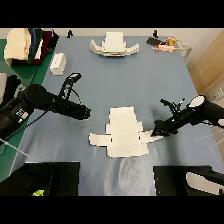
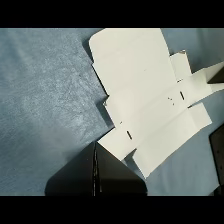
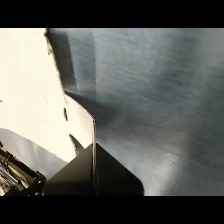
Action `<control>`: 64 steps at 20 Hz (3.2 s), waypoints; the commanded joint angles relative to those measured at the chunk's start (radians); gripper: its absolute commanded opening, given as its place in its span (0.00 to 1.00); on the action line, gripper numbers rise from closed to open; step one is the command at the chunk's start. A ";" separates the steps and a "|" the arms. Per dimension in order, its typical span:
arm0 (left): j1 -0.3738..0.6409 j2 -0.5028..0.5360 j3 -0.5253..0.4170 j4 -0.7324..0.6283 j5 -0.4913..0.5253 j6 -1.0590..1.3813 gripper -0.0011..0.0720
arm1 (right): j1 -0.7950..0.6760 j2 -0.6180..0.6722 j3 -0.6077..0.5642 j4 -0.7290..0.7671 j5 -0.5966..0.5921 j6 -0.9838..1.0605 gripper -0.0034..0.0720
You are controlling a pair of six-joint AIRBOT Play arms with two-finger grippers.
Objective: Fold the box.
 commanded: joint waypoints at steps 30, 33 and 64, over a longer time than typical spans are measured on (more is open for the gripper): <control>0.206 -0.607 0.088 -0.578 -0.154 0.708 0.74 | 0.358 0.257 -0.111 0.105 -0.373 -0.028 0.05; 0.205 -0.634 0.101 -0.572 -0.266 0.763 0.40 | 0.358 0.257 -0.111 0.105 -0.373 -0.027 0.05; 0.124 -0.469 0.114 -0.659 -0.144 1.514 0.03 | 0.356 0.301 0.051 -0.490 -0.571 0.508 0.48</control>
